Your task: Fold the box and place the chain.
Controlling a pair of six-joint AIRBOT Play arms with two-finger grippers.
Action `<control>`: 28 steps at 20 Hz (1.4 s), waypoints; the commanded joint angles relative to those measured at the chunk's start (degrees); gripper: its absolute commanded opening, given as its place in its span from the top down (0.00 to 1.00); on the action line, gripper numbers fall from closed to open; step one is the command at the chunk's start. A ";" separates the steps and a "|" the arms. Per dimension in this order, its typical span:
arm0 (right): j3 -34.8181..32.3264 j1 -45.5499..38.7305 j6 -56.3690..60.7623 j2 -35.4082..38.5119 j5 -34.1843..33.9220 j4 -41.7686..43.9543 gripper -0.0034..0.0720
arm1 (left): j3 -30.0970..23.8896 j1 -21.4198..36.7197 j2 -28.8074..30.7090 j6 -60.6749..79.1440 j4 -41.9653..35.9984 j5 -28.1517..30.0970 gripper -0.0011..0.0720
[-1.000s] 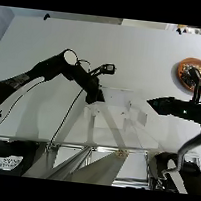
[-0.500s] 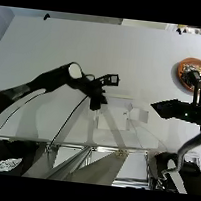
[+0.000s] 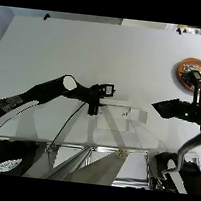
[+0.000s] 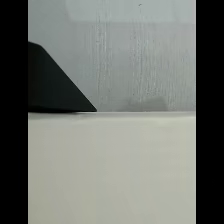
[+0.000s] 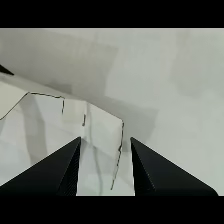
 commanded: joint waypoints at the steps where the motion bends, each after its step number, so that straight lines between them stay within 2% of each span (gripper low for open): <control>1: 0.02 0.04 0.02 0.04 -0.02 -0.15 0.50 | -0.37 -0.04 -1.36 5.25 -2.97 1.22 0.98; 10: 0.00 0.04 0.02 0.04 -0.20 -0.15 0.50 | 0.85 0.09 -4.13 6.75 -1.18 -1.09 0.98; 15: 0.00 0.04 0.02 0.04 -0.17 -0.15 0.50 | 4.04 2.10 -5.86 6.84 -1.33 -7.85 0.98; 20: -0.02 0.04 0.02 0.04 -0.17 -0.15 0.50 | 4.04 2.05 -6.62 7.63 -1.64 -7.21 0.98; 24: -0.02 0.04 0.02 0.04 -0.17 -0.15 0.50 | 4.04 1.97 -6.64 7.61 -1.64 -3.56 0.98; 28: 0.00 0.04 0.00 0.04 -0.22 -0.37 0.50 | 4.04 1.97 -6.64 7.63 -1.53 -2.60 0.98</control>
